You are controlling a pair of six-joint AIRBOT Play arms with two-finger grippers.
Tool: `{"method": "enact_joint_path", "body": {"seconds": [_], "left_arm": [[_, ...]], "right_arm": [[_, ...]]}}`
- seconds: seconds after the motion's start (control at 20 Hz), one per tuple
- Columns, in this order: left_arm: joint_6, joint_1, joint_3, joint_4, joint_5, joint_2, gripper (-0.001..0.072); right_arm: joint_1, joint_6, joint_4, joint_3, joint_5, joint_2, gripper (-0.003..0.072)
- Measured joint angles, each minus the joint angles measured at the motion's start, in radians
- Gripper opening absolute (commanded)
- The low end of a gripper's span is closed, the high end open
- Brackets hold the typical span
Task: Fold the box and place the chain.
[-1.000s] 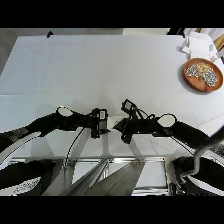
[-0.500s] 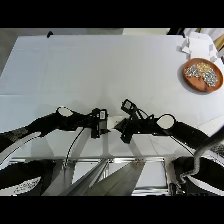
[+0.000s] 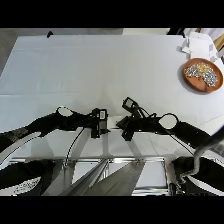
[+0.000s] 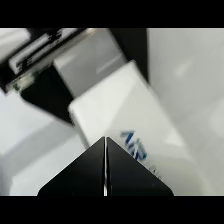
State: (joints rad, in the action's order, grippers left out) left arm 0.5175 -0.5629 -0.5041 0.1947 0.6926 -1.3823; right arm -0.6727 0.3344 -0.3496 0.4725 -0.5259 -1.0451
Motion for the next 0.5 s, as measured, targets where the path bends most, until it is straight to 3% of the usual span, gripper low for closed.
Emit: {"method": "enact_joint_path", "body": {"seconds": [0.2,0.35,0.5], "left_arm": [[0.000,0.000,0.000,0.000,0.000,0.000,0.0269],[0.000,0.000,0.000,0.000,0.000,0.000,0.0269],[0.001,0.000,0.000,0.000,0.000,0.000,0.0269]], "right_arm": [[0.001,0.149,-0.091,0.044,-0.023,0.096,0.0014],[0.034,0.463,-0.380,0.112,-0.099,0.140,0.0010],[0.137,0.713,-0.660,0.186,-0.296,0.158,0.0010]]}}
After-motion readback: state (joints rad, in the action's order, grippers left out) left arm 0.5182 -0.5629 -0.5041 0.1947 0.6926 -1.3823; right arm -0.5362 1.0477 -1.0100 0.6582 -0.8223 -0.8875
